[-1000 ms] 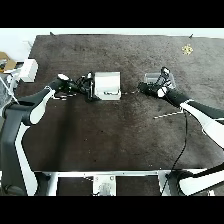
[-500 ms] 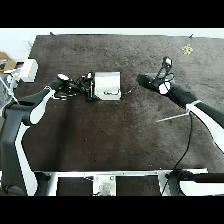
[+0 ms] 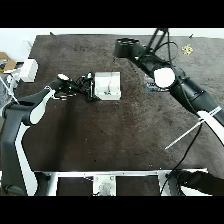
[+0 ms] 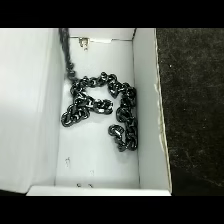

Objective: Fold the box and place the chain.

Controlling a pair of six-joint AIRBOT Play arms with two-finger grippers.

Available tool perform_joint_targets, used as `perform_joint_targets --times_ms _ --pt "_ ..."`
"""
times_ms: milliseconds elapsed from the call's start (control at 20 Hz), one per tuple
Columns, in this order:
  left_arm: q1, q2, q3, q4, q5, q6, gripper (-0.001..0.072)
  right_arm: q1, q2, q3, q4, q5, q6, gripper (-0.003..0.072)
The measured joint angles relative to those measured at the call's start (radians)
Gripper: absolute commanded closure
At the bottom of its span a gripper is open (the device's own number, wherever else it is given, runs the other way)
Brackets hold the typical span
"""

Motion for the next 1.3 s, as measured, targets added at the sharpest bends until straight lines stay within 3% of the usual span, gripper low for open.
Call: perform_joint_targets --times_ms 300,400,450,700,1000,1300 --pt "0.000 0.000 0.000 0.000 0.000 0.000 0.0483 0.048 -0.110 -0.032 -0.006 0.105 0.014 0.0684" --pt "0.000 0.000 0.000 0.000 0.000 0.000 0.0483 0.049 -0.152 -0.077 -0.007 0.117 0.045 0.0348" --pt "0.000 0.000 0.000 0.000 0.000 0.000 0.0483 0.049 -0.172 -0.098 -0.009 0.124 0.050 0.0372" --pt "0.000 0.000 0.000 0.000 0.000 0.000 0.0483 -0.021 -0.182 -0.146 -0.035 0.169 0.071 0.0353" --pt "0.000 0.000 0.000 0.000 0.000 0.000 0.0483 -0.263 -0.135 -0.174 -0.103 0.307 0.091 0.0353" --pt "0.000 0.000 0.000 0.000 0.000 0.000 0.0483 -0.418 -0.266 -0.217 -0.043 0.269 0.161 0.0353"
